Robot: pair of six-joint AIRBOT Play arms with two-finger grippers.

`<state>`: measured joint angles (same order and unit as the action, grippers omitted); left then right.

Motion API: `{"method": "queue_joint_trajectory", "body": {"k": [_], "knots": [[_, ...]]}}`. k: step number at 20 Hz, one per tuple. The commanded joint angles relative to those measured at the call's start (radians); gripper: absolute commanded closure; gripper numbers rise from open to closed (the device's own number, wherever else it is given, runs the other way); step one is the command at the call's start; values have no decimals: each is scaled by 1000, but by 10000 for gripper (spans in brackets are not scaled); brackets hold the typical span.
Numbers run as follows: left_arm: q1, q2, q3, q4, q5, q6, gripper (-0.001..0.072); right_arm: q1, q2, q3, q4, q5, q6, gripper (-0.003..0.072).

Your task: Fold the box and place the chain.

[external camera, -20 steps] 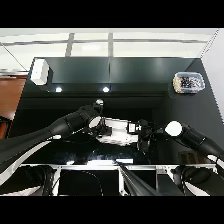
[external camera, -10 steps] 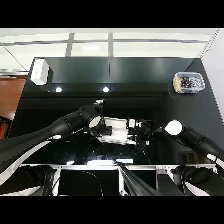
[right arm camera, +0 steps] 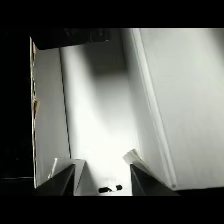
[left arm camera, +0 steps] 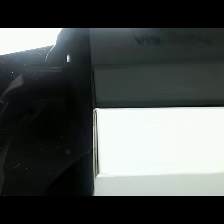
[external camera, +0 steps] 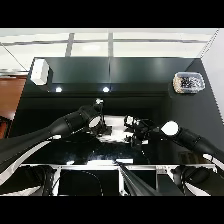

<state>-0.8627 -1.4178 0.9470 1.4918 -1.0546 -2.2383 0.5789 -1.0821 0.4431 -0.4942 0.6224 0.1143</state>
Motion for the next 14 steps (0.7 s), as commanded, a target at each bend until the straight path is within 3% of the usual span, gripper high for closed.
{"method": "queue_joint_trajectory", "body": {"k": [1,2,3,5,6,9,14], "knots": [[0,0,0,-1,3,2,682,3,-2,-8,3,-20,28,519],[0,0,0,-1,3,2,682,3,-2,-10,4,-27,46,412],[0,0,0,-1,2,2,682,3,-2,-10,3,-32,60,247],[0,0,0,-1,3,2,682,2,-1,-9,3,-33,69,612],[2,0,0,-1,3,1,682,-6,0,-8,0,-34,90,654],[23,0,0,-3,-2,-21,683,-117,43,16,-114,5,385,677],[50,0,0,-5,6,-21,682,-555,152,51,-274,312,919,676]]}}
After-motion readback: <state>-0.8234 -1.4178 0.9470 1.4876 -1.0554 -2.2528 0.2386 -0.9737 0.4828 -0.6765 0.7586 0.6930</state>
